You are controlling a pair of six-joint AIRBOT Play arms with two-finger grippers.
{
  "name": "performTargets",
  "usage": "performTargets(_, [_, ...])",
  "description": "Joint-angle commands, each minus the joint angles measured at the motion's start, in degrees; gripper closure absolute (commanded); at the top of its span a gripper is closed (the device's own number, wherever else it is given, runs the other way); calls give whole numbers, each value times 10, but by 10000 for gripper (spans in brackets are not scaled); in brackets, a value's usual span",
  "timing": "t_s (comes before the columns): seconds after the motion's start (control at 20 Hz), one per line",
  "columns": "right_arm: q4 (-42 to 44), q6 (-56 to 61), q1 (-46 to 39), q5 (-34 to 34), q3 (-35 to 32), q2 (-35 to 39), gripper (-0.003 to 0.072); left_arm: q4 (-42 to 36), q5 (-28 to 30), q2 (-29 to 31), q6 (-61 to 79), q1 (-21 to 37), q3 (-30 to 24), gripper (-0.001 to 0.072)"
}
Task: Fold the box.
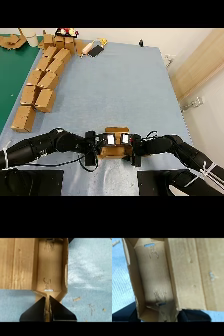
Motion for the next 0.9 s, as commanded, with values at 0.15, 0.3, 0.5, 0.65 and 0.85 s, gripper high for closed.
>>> performTargets(0.15, [0, 0, 0, 0, 1, 0, 271, 55, -26, 0, -1, 1, 3, 627])
performTargets(0.3, [0, 0, 0, 0, 1, 0, 271, 107, -29, 14, -48, 27, 3, 623])
performTargets(0.5, [0, 0, 0, 0, 1, 0, 271, 100, -43, 21, -51, 12, 6, 356])
performTargets(0.65, [0, 0, 0, 0, 1, 0, 271, 100, -39, 20, -51, -15, 6, 355])
performTargets(0.85, [0, 0, 0, 0, 1, 0, 271, 61, 11, 1, -56, -26, 6, 355])
